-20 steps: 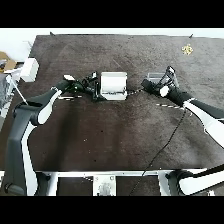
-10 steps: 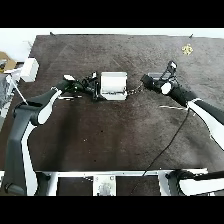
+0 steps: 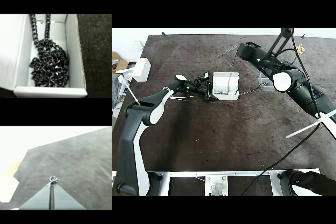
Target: Fold the box and place the chain.
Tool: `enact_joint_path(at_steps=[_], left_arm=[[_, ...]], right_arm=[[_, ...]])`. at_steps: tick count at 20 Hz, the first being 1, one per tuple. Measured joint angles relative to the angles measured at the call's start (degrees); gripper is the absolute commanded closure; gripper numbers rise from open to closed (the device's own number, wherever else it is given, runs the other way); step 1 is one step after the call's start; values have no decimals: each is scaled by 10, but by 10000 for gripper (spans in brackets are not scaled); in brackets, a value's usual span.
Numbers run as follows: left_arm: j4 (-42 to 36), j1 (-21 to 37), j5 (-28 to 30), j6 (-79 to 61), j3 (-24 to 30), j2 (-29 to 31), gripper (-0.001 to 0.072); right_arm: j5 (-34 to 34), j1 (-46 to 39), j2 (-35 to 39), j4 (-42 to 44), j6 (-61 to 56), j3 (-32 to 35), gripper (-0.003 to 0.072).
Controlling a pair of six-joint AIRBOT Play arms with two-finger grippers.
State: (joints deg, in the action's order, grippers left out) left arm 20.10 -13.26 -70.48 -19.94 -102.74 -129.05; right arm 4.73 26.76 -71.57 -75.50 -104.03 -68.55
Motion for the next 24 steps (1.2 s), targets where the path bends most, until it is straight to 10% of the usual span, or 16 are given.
enact_joint_path(at_steps=[9,10,11,24], left_arm=[[0,0,1,0,0,0,432],[0,0,1,0,0,0,432],[0,0,1,0,0,0,432],[0,0,2,0,0,0,432]], right_arm=[[63,34,-99,-15,3,8,683],[71,35,-116,-16,1,16,629],[81,35,-128,-16,-1,23,386],[244,-174,-127,-96,-81,84,430]])
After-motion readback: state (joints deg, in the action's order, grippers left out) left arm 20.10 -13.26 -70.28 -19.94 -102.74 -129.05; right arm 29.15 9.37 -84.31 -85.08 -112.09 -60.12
